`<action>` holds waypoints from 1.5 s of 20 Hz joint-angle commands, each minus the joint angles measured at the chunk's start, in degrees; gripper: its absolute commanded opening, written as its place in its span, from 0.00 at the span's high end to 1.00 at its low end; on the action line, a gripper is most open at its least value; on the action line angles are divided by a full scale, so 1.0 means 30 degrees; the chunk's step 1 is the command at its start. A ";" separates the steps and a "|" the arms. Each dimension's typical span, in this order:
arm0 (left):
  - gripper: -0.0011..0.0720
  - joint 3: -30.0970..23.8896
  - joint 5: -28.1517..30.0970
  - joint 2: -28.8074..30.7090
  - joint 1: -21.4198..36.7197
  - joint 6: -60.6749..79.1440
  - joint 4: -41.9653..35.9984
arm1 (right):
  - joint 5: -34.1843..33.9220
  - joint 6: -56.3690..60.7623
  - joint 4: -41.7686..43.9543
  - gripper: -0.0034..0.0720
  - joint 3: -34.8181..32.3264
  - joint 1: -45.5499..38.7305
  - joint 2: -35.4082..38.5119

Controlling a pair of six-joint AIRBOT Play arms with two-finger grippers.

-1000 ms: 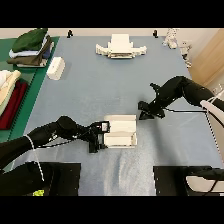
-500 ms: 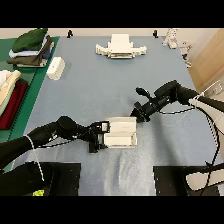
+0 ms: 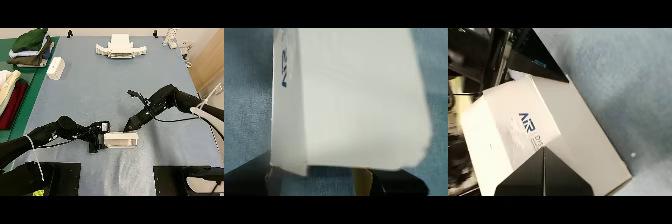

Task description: Fold the box.

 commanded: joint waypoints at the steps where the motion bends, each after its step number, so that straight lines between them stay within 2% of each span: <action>1: 0.30 0.0015 0.0000 0.0000 0.0000 0.0007 0.0000 | 0.5472 -0.1625 -0.0998 0.95 -0.2426 0.1894 0.3300; 4: 0.30 0.0015 0.0007 0.0000 0.0000 0.0000 0.0000 | 0.9428 -0.2193 -0.1056 0.95 -0.4386 0.3621 0.5763; 7: 0.30 0.0015 0.0007 0.0000 0.0000 0.0000 0.0000 | 1.2182 -0.2361 -0.1151 0.95 -0.5676 0.5122 0.7512; 9: 0.30 0.0015 0.0000 0.0000 0.0000 0.0007 0.0000 | 1.3340 -0.2528 -0.1756 0.95 -0.6280 0.5887 0.8371; 13: 0.30 0.0015 0.0000 0.0000 0.0000 0.0000 0.0000 | 1.4207 -0.5020 -0.2324 0.94 -0.7023 0.7737 1.0003; 15: 0.30 0.0015 0.0000 0.0000 0.0000 0.0000 0.0000 | 1.4185 -0.6266 -0.3526 0.69 -0.7045 0.8400 1.0229; 16: 0.30 0.0015 0.0007 0.0000 0.0000 0.0000 0.0000 | 1.4054 -0.7169 -0.4124 0.61 -0.7045 0.8531 1.0229; 18: 0.30 0.0015 0.0000 0.0000 0.0000 0.0007 0.0000 | 1.4025 -0.9260 -0.4328 0.30 -0.7016 0.8546 1.0229; 19: 0.30 0.0015 0.0000 0.0000 0.0000 0.0000 0.0000 | 1.4010 -0.9967 -0.4320 0.26 -0.7009 0.8546 1.0229; 27: 0.30 0.0015 0.0000 0.0000 0.0000 0.0000 0.0000 | 1.3923 -1.3457 -0.4320 0.26 -0.7009 0.8546 0.8699; 28: 0.30 0.0015 0.0007 0.0000 0.0000 0.0000 0.0000 | 1.3923 -1.3668 -0.4328 0.24 -0.7009 0.8546 0.8553; 29: 0.30 0.0015 0.0000 0.0000 0.0000 0.0007 0.0000 | 1.3923 -1.3668 -0.4335 0.15 -0.7009 0.8546 0.8488; 30: 0.30 0.0015 0.0000 0.0000 0.0000 0.0007 0.0000 | 1.3930 -1.3661 -0.4393 0.15 -0.7009 0.8546 0.8488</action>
